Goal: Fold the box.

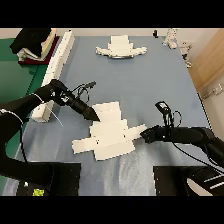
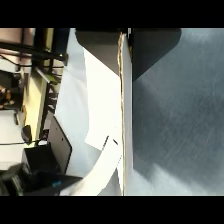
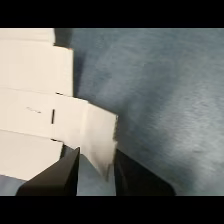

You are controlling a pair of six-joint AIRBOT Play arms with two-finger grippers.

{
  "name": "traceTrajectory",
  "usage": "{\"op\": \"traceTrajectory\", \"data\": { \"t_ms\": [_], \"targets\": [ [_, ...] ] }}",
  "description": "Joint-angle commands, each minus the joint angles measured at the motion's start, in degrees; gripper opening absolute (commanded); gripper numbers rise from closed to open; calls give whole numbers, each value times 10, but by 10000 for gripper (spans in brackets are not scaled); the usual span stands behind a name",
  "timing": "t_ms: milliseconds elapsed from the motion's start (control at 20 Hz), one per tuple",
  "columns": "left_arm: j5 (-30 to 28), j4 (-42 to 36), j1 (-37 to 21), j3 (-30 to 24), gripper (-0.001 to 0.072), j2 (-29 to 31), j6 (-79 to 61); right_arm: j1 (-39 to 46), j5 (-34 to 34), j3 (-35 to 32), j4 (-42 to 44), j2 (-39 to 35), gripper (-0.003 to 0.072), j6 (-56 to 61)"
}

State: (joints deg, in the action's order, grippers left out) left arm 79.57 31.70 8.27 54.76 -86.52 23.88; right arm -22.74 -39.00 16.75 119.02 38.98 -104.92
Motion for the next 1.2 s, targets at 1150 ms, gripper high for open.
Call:
{"op": "traceTrajectory", "data": {
  "t_ms": [1150],
  "targets": [
    [-537, -33, 335, -284, 9, 351, -339, 11, 19, 134, -344, 67, 323, 321]
  ]
}}
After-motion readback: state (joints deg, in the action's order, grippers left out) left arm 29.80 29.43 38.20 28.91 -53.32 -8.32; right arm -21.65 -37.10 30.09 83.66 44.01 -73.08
